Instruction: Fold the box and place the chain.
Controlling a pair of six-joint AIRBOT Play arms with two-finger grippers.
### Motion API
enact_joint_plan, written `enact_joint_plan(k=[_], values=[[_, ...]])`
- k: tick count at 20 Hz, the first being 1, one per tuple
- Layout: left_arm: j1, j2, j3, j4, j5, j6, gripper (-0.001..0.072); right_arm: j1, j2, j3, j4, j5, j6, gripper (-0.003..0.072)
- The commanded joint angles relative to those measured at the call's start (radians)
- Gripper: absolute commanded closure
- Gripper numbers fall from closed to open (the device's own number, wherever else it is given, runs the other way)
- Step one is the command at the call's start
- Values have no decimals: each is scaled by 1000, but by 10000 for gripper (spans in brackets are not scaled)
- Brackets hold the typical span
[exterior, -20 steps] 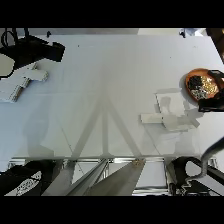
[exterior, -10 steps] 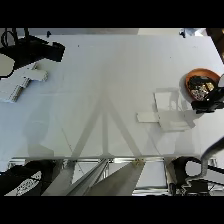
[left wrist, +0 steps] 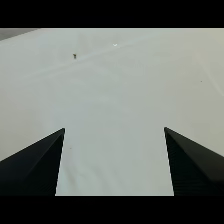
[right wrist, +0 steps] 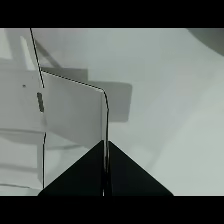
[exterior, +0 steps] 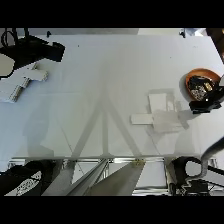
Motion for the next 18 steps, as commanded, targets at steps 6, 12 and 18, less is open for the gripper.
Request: enact_joint_plan(k=[6,12,18], values=[[0,0,0,0,0,0,10,42,23,-1,626,-205,-220,677],[0,0,0,0,0,0,10,278,-77,-3,702,-395,-243,677],[0,0,0,0,0,0,10,494,-189,-3,913,-645,-330,678]])
